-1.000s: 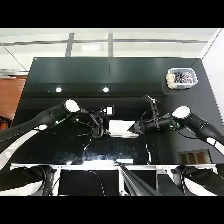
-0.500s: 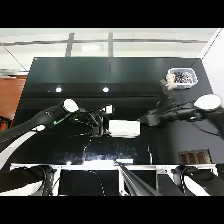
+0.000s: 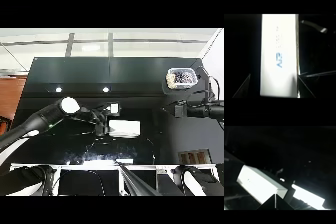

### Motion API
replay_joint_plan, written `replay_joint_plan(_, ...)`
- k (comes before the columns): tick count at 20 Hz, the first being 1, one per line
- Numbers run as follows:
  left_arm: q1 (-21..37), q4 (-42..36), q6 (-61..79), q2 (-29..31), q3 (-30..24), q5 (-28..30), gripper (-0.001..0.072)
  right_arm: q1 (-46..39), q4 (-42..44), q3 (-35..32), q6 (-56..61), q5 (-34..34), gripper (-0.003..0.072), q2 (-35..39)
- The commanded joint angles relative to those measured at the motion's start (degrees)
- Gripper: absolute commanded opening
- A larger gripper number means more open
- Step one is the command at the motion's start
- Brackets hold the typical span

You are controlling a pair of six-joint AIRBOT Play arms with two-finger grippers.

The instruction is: Fold the box and place the chain.

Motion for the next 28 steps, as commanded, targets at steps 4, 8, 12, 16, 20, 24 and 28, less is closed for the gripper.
replay_joint_plan(4, -6.5, 0.5, -10.6, -10.8, 11.7, -2.1, 0.071, -1.1, -0.4, -0.7, -0.1, -0.9, 0.0007, 0.3)
replay_joint_plan(8, -6.8, 3.0, -11.8, -13.3, 13.4, -2.7, 0.071, -1.1, -0.9, -0.9, -0.1, -1.2, 0.0007, 0.3)
replay_joint_plan(12, -6.8, 2.8, -15.8, -13.3, 13.9, -5.4, 0.071, -1.1, -1.1, -0.9, -0.1, -2.4, 0.0007, 0.3)
replay_joint_plan(16, -6.9, 2.9, -15.9, -13.3, 13.9, -6.3, 0.071, -1.1, -1.1, -0.9, 0.0, -3.3, 0.0007, 0.3)
replay_joint_plan(20, -7.1, 4.2, -15.8, -13.3, 13.9, -6.5, 0.071, -1.1, -1.3, -0.9, 0.0, -3.5, 0.0007, 0.3)
replay_joint_plan(24, -8.8, 7.8, -15.9, -13.3, 13.9, -5.5, 0.0711, -1.1, -2.4, -0.9, 0.2, -3.5, 0.0007, 0.3)
replay_joint_plan(28, -10.7, 9.9, -16.0, -13.3, 13.9, -3.8, 0.0712, -1.1, -2.4, -0.9, 0.2, -3.5, 0.0007, 0.3)
